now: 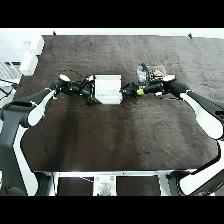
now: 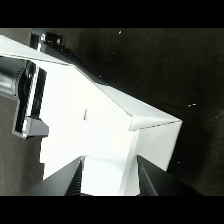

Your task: Fold the box and place the chain.

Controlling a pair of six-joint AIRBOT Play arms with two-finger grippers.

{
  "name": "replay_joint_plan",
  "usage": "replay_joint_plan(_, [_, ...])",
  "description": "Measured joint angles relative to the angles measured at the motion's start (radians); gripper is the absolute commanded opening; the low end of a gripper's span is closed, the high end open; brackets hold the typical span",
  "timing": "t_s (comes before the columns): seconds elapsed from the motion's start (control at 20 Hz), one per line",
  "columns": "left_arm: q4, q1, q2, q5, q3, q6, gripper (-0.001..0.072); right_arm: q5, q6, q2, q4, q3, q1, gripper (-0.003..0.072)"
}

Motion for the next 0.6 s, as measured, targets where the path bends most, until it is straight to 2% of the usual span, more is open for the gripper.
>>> replay_joint_plan(0.25, [0.0, 0.0, 0.0, 0.0, 0.0, 0.0, 0.0395, -0.017, 0.053, 0.0, -0.077, 0.032, 0.031, 0.041])
replay_joint_plan(0.6, [0.0, 0.0, 0.0, -0.001, 0.0, 0.0, 0.0395, -0.039, 0.239, 0.0, -0.347, 0.129, 0.093, 0.0446])
